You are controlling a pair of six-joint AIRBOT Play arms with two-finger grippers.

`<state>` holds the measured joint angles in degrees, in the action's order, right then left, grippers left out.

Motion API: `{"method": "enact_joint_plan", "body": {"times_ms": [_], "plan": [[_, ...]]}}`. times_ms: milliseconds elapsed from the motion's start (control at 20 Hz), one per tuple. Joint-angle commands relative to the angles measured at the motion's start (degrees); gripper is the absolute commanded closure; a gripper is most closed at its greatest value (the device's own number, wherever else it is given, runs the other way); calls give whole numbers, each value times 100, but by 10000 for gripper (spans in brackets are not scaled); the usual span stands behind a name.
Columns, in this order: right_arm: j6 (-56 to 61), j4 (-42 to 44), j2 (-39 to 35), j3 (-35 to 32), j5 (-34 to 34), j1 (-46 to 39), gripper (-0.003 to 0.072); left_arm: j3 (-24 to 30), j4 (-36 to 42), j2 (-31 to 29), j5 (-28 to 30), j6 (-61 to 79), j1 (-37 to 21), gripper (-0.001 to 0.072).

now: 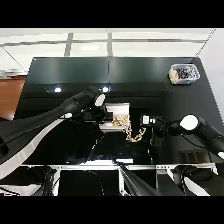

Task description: Fold the box and place the chain.

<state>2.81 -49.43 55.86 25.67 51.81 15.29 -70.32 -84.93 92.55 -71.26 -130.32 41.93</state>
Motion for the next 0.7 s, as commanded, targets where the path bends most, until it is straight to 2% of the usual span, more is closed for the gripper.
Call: {"method": "enact_joint_plan", "body": {"times_ms": [0, 650], "plan": [[-1016, 162, 205, -9, -68, 199, -15, -4, -7, -2, -42, 2, -4, 681], [-1296, 264, 734, -9, -308, 234, -14, -4, -9, -2, -57, 2, -4, 681]]}}
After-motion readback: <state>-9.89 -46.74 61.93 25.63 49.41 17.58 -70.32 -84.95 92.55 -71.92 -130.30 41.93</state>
